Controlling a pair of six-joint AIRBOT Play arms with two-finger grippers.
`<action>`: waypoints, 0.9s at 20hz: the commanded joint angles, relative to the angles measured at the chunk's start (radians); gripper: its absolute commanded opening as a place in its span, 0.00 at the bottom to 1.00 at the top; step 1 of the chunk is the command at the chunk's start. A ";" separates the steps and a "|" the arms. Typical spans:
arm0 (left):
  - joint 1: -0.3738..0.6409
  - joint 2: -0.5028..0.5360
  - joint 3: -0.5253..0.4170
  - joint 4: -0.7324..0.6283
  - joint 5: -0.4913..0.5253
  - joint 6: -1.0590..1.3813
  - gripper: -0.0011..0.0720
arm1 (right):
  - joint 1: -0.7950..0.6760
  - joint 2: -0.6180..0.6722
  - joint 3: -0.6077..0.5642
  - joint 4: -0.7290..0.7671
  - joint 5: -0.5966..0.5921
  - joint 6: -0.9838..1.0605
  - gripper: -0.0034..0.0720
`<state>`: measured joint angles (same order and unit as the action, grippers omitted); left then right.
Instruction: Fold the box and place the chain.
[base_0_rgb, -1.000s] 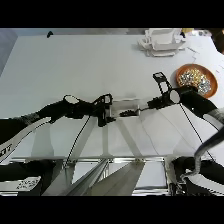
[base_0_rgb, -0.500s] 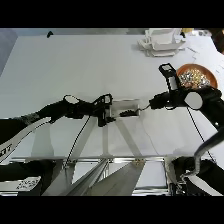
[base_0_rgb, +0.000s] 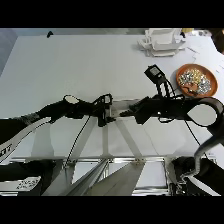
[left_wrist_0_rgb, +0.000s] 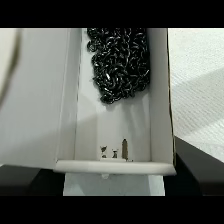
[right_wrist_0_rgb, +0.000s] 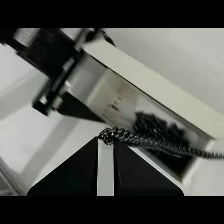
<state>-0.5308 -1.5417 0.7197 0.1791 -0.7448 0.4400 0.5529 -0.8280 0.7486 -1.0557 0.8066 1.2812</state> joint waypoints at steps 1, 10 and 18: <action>0.000 0.001 0.000 0.000 0.000 0.000 0.36 | 0.076 0.002 0.001 0.042 -0.156 -0.028 0.06; -0.001 0.001 0.000 0.000 0.000 0.000 0.36 | 0.133 -0.109 0.001 0.040 -0.196 -0.025 0.06; -0.001 0.001 0.000 0.000 0.000 0.000 0.36 | 0.131 -0.148 0.004 0.015 -0.151 -0.026 0.32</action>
<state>-0.5308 -1.5417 0.7193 0.1791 -0.7448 0.4400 0.6842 -0.9718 0.7502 -1.0214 0.6483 1.2560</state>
